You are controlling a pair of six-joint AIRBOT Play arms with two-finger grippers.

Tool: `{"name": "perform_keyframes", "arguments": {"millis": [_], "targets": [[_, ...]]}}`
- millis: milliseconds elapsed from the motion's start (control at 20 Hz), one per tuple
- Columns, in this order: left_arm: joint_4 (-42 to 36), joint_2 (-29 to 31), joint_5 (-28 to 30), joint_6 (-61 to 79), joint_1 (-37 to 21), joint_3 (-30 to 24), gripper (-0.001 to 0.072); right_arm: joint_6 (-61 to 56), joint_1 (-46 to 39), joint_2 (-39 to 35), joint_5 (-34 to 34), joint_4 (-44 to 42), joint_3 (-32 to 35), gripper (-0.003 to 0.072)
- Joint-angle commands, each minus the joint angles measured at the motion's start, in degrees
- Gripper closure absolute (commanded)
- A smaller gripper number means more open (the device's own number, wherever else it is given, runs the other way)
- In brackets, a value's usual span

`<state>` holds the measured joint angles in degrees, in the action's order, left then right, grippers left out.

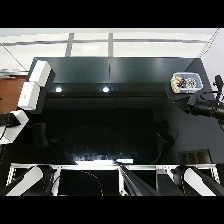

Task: Fold the box and place the chain.

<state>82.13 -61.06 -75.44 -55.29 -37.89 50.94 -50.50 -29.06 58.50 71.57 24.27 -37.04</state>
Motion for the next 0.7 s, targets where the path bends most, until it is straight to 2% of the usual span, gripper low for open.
{"name": "perform_keyframes", "arguments": {"millis": [0,250,400,650], "targets": [[-7.1,0.2,7.9,11.8,-4.8,-3.2,0.0412,0.0,0.0,0.0,0.4,0.0,-0.1,0.0670],[-8.5,0.1,24.4,14.1,-4.3,-10.6,0.0411,0.0,0.0,0.0,1.1,-0.1,-0.1,0.0670],[-12.2,-0.5,26.8,19.6,-4.2,-11.1,0.0412,0.0,0.0,0.0,1.8,-0.1,-0.1,0.0670],[-17.3,-4.4,29.3,20.7,-4.2,-11.1,0.0414,-0.1,0.0,0.0,2.2,-0.2,-0.1,0.0670]]}}
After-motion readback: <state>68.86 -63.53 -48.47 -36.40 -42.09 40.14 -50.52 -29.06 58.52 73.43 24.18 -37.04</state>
